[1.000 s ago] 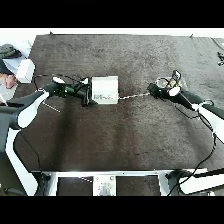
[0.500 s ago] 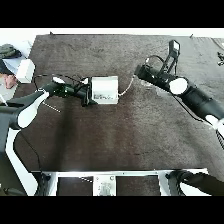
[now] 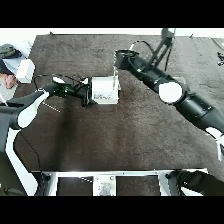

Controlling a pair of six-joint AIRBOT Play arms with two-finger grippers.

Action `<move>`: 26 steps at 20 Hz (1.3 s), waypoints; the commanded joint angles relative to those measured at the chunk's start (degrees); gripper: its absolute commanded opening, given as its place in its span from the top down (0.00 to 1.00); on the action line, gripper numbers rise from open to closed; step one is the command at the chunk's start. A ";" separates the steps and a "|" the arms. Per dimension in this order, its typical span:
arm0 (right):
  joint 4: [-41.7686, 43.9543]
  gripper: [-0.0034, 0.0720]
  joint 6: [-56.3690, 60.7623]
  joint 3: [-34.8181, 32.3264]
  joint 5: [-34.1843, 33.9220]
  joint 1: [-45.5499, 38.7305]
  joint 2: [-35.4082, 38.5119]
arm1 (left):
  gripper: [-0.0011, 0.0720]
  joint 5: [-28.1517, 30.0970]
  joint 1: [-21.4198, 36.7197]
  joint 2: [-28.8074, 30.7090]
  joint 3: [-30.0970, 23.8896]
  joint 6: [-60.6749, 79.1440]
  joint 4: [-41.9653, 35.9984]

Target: Fold the box and place the chain.

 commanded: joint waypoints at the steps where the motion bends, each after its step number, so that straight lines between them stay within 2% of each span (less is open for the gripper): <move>1: -0.35 0.96 0.04 1.33 0.17 2.32 -3.82 | 0.66 0.02 0.00 0.02 0.02 0.00 0.02; 4: -0.42 0.96 0.02 1.31 2.93 2.34 -6.75 | 0.66 0.00 0.00 0.02 0.02 0.00 0.02; 8: -1.01 0.96 0.02 1.31 3.28 1.77 -10.25 | 0.66 0.02 0.00 0.02 0.00 0.00 0.02; 9: -1.09 0.91 0.00 1.27 3.30 1.40 -10.71 | 0.66 0.02 0.00 0.02 0.00 0.02 0.02; 11: -3.96 0.36 0.00 1.27 3.72 0.57 -10.51 | 0.66 0.02 0.00 0.02 0.00 0.00 0.02; 13: -11.08 0.61 -0.02 1.27 4.46 -0.37 -9.90 | 0.66 0.00 0.00 0.02 0.02 0.02 0.02; 15: -19.56 0.61 0.00 1.27 3.43 -1.51 -9.09 | 0.66 0.00 0.00 0.02 0.02 0.02 0.02; 17: -22.25 0.61 -1.42 1.42 3.17 -2.86 -8.37 | 0.66 0.00 0.00 0.02 0.02 0.02 0.02; 18: -22.27 0.71 -2.43 1.95 4.22 -4.20 -8.79 | 0.66 -0.02 0.00 0.02 0.02 0.02 0.02; 20: -21.75 0.72 -4.52 5.33 11.10 -8.02 -11.43 | 0.66 0.04 0.00 0.02 0.00 0.02 0.02; 22: -12.26 0.73 -18.47 10.38 18.60 -11.50 -14.95 | 0.66 0.00 0.00 0.02 0.02 0.00 0.00; 25: 16.85 0.73 -46.01 18.60 35.39 -18.16 -21.33 | 0.66 0.04 0.00 0.02 0.00 0.02 0.00; 26: 21.57 0.73 -49.46 20.92 39.26 -20.28 -23.54 | 0.66 0.02 0.00 0.02 0.02 0.02 0.00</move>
